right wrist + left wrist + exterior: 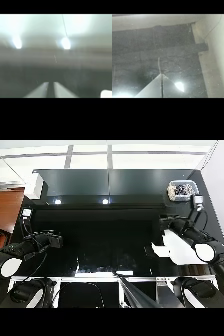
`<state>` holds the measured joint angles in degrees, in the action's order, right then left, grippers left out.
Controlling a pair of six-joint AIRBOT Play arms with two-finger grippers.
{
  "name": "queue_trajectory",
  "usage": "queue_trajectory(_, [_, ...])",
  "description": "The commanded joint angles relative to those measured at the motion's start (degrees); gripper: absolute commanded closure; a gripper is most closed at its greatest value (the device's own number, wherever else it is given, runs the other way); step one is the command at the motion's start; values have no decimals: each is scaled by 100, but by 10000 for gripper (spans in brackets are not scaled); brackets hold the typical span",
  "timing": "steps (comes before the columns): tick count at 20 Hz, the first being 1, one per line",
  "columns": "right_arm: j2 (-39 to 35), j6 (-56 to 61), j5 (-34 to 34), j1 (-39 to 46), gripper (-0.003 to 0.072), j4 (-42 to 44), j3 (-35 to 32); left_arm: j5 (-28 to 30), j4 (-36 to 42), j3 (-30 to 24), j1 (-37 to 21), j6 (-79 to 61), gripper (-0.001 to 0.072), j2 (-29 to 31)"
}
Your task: Fold the box and place the chain.
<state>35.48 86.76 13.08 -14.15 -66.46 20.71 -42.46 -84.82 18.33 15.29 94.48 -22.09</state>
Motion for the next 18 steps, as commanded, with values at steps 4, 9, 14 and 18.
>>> queue_trajectory(4, [-2,-387,247,625,-34,-1432,708,2,0,-2,2,-2,685,4])
queue_trajectory(9, [140,264,1272,3139,-34,-3239,1801,0,0,-2,4,-2,685,4])
queue_trajectory(14, [922,1104,2732,5519,-34,-2636,1851,4,0,-2,4,0,685,4])
queue_trajectory(18, [1886,-66,3545,6207,-34,-1812,2068,4,0,-4,4,-2,685,4])
